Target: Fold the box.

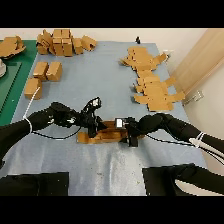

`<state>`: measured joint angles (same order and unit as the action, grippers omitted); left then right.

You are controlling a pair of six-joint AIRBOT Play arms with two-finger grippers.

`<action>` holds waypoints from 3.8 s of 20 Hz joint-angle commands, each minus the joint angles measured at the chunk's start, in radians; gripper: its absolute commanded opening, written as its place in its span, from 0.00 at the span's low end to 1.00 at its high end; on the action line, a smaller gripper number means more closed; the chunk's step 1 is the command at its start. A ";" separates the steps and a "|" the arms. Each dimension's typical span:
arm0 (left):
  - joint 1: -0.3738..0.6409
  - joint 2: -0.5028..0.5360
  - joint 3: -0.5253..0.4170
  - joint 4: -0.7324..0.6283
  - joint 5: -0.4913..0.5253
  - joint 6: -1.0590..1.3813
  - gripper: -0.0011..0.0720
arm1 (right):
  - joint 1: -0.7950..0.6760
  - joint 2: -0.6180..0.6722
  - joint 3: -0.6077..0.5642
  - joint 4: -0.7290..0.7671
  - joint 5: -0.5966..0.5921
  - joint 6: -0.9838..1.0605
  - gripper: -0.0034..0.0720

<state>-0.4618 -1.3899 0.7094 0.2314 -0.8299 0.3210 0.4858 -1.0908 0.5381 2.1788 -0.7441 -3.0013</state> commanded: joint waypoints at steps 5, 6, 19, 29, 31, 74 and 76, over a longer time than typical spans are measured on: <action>0.000 0.000 0.000 0.000 0.000 0.000 0.03 | 0.000 -0.001 0.001 0.002 0.031 0.001 0.62; 0.000 0.000 0.000 0.000 0.000 0.000 0.03 | 0.000 -0.005 0.001 -0.002 0.032 0.001 0.62; 0.000 0.000 0.000 0.000 0.000 0.000 0.03 | 0.000 -0.019 0.001 -0.022 0.037 0.001 0.63; 0.000 0.000 0.000 -0.015 0.000 0.000 0.03 | 0.000 -0.019 0.001 -0.021 0.036 0.001 0.63; 0.000 0.000 0.000 -0.034 0.001 0.000 0.03 | 0.000 -0.019 0.001 -0.021 0.036 0.001 0.63; -0.038 0.300 0.000 0.523 -0.208 -0.817 0.03 | 0.000 -0.019 0.001 -0.018 0.029 0.001 0.71; -0.084 0.299 0.000 0.496 -0.148 -1.006 0.03 | 0.000 -0.019 0.001 -0.018 0.028 0.001 0.71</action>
<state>-0.5041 -1.0904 0.7086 0.7586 -1.0027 -0.5003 0.4850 -1.1103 0.5377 2.1609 -0.7155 -3.0009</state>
